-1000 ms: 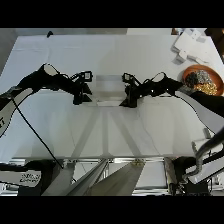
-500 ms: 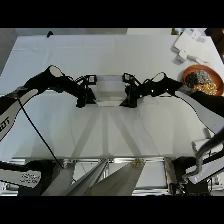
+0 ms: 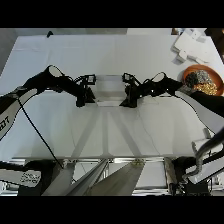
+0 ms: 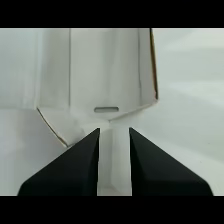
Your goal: Fold the box and place the chain.
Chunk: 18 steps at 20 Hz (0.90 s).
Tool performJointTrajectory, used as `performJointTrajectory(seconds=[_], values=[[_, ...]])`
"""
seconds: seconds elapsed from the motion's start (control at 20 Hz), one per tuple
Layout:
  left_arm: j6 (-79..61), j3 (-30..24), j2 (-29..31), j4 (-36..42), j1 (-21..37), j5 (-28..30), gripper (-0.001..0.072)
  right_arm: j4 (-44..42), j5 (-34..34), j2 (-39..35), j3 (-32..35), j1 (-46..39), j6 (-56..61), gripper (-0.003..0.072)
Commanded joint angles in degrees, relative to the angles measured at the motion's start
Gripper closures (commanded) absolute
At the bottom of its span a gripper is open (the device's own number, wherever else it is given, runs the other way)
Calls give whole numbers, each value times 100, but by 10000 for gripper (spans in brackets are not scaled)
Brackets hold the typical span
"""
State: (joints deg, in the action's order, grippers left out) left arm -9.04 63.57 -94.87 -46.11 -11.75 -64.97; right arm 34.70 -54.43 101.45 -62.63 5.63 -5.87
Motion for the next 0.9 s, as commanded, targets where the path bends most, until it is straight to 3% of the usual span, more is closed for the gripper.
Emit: performJointTrajectory(seconds=[0.0,0.1,0.15,0.25,0.3,0.75,0.85], values=[[227,0,7,-48,247,-330,495,0,0,4,2,2,0,130],[636,0,7,-170,330,-251,485,0,0,4,2,2,0,130],[654,0,7,-238,339,-223,422,0,0,4,2,2,0,130],[654,0,7,-199,317,11,207,0,0,4,2,2,0,130],[649,0,4,-149,302,118,195,0,0,4,2,2,0,130],[146,0,-20,323,59,122,226,0,-2,4,2,2,0,130],[142,0,-55,372,39,28,293,0,0,4,2,2,0,130]])
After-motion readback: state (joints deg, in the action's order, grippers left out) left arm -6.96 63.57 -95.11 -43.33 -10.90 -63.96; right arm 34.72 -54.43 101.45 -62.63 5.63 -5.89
